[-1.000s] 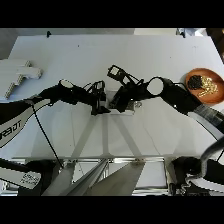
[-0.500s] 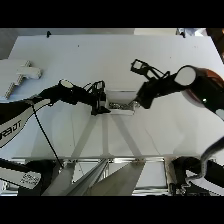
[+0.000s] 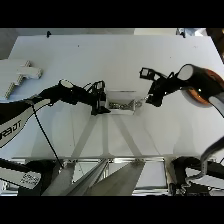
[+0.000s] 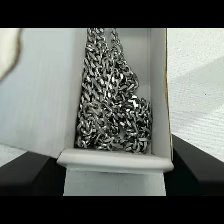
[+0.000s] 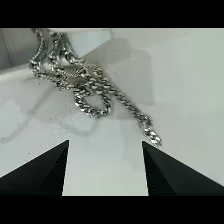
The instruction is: Fold the box and place the chain.
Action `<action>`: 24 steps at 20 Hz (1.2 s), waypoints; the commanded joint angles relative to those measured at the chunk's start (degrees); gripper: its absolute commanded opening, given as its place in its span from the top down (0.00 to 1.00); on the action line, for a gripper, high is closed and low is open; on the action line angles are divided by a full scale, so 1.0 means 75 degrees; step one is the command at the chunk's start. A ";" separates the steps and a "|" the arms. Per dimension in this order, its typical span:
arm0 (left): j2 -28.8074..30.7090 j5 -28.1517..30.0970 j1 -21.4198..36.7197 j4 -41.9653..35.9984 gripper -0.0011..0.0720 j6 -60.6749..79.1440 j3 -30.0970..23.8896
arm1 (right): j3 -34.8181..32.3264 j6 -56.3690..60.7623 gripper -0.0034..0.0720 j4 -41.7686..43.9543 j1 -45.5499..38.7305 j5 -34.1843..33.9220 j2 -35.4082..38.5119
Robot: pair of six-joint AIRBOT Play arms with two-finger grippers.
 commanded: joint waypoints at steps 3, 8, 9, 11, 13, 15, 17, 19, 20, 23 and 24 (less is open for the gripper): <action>0.0006 0.0000 -0.0006 0.0003 0.36 0.0000 0.0003 | -0.0003 -0.1967 0.23 0.0726 0.0268 -0.0268 -0.1029; 0.0006 0.0003 -0.0006 0.0003 0.36 0.0000 0.0003 | -0.0003 -0.2177 0.24 0.0959 0.0644 -0.1067 -0.1478; 0.0006 0.0003 -0.0006 0.0003 0.36 0.0000 0.0003 | -0.0003 -0.2177 0.29 0.0947 0.0699 -0.1177 -0.1501; 0.0006 0.0000 -0.0006 0.0003 0.36 0.0000 0.0003 | -0.0003 -0.2168 0.68 0.0877 0.0731 -0.1160 -0.1498; 0.0006 0.0003 -0.0006 0.0003 0.36 0.0000 0.0003 | -0.0003 -0.2060 0.94 0.0702 0.0731 -0.0825 -0.1489; 0.0006 -0.0003 -0.0006 0.0003 0.36 0.0000 0.0003 | -0.0003 -0.1763 0.94 0.0414 0.0729 -0.0440 -0.1428; 0.0006 0.0003 -0.0006 0.0003 0.36 0.0000 0.0003 | 0.0000 -0.1338 0.94 0.0265 0.0729 -0.0143 -0.1218; 0.0006 0.0000 -0.0006 0.0003 0.36 -0.0003 0.0003 | 0.0000 -0.1003 0.94 0.0265 0.0729 0.0023 -0.0836; 0.0006 0.0003 -0.0006 0.0003 0.36 0.0000 0.0003 | 0.0000 -0.0877 0.94 0.0265 0.0729 0.0067 -0.0592; 0.0006 0.0000 -0.0006 0.0003 0.36 0.0000 0.0003 | 0.0000 -0.0289 0.94 0.0338 0.0729 0.0067 0.0210; 0.0006 0.0003 -0.0006 0.0003 0.36 -0.0003 0.0003 | 0.0000 -0.0108 0.94 0.0493 0.0729 0.0050 0.0481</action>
